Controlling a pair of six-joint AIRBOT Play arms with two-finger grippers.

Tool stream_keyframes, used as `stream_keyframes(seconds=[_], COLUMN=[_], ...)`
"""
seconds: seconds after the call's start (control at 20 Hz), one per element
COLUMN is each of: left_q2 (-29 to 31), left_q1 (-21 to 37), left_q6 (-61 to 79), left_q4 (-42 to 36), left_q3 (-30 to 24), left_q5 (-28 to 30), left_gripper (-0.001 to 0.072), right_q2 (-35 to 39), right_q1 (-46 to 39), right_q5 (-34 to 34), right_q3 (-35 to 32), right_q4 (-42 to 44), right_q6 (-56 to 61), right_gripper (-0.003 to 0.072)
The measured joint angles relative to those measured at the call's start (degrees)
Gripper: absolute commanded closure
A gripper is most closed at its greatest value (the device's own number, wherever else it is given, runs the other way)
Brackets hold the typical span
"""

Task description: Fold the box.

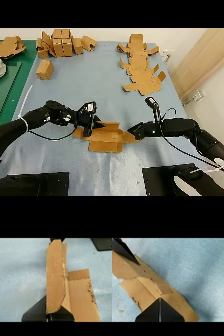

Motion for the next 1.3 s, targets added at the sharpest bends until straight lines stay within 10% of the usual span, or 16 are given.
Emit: stream_keyframes(seconds=[1.3], left_q2=[0.6], left_q1=[2.6], left_q6=[-1.9], left_q4=[-0.2], left_q3=[-2.6], left_q5=[-3.4], left_gripper=[0.0698], right_q2=[0.8], right_q1=[2.3], right_q5=[-0.7], right_q3=[0.0], right_q4=[-0.9], right_q6=[0.9], right_gripper=[0.0684])
